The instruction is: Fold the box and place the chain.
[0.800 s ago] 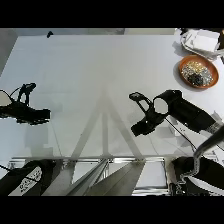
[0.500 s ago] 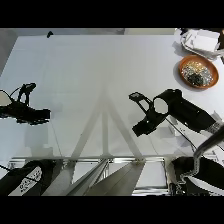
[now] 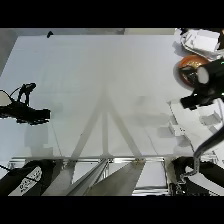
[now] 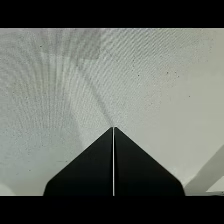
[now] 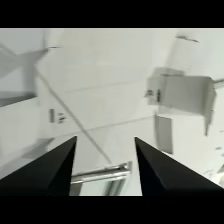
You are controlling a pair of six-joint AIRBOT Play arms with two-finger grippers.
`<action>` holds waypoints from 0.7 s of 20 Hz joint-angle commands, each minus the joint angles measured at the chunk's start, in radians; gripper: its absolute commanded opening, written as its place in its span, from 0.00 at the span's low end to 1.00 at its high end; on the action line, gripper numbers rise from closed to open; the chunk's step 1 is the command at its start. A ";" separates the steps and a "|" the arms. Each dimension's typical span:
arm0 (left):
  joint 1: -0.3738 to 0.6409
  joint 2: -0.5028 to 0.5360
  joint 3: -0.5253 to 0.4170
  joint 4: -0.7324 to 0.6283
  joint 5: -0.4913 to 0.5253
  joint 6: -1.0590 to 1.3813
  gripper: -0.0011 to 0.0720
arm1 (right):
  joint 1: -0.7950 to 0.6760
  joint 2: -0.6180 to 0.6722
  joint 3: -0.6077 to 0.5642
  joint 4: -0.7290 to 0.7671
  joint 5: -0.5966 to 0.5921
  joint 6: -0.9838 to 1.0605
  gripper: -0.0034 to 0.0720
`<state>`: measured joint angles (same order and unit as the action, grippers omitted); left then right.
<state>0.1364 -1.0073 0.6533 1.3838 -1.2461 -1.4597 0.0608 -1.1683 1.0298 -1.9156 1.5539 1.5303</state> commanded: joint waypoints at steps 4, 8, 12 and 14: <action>0.000 0.001 0.000 0.000 0.000 0.000 0.03 | -0.400 -0.080 0.013 -0.084 -0.053 -0.096 0.68; 0.000 0.001 0.000 0.000 0.000 0.000 0.03 | -0.496 -0.182 0.013 -0.077 -0.059 -0.106 0.68; 0.000 0.001 0.000 0.000 0.000 0.000 0.03 | -0.487 -0.218 0.013 -0.085 -0.134 -0.152 0.66; 0.000 0.001 0.000 0.000 0.000 0.000 0.03 | -0.489 -0.218 0.013 -0.116 -0.175 -0.152 0.65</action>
<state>0.1364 -1.0073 0.6533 1.3838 -1.2461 -1.4597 -0.4175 -1.3701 1.0416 -2.0026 1.4387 1.3922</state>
